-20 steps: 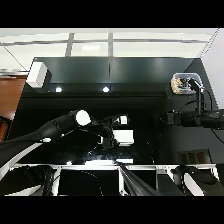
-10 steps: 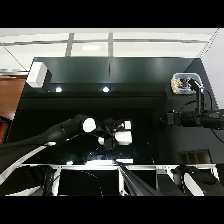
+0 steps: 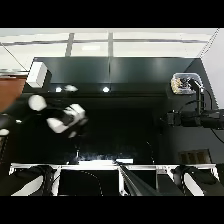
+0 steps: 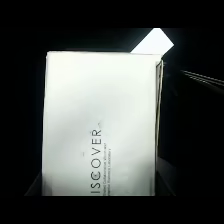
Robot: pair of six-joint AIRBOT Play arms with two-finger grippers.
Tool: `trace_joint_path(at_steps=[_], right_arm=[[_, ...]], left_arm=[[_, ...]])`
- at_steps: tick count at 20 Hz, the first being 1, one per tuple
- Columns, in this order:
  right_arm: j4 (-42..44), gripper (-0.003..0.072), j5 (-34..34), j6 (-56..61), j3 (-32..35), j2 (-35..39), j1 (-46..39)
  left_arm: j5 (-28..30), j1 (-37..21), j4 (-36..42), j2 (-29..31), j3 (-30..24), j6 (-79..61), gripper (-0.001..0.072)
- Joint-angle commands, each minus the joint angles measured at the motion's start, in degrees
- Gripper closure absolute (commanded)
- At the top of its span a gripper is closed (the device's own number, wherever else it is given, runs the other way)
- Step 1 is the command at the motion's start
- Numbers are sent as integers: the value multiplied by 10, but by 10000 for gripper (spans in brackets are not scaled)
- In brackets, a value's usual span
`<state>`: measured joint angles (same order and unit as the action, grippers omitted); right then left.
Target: Fold the box and place the chain.
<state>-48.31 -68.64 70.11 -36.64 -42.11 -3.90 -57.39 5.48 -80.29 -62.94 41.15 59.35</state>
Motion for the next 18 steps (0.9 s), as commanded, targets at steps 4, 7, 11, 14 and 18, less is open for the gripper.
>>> trace_joint_path(at_steps=[4,7,11,14,18], right_arm=[[0,681,18,0,0,0,0],[0,681,17,0,0,0,0],[0,681,20,0,0,0,0],[-2,681,37,0,0,0,0],[-2,681,64,0,0,0,0]], left_arm=[[40,-339,82,12,-10,63,418],[113,-341,89,-21,24,10,418],[168,-341,90,-116,118,6,419],[151,-327,90,-199,202,-19,419],[148,-303,94,-280,270,-39,419]])
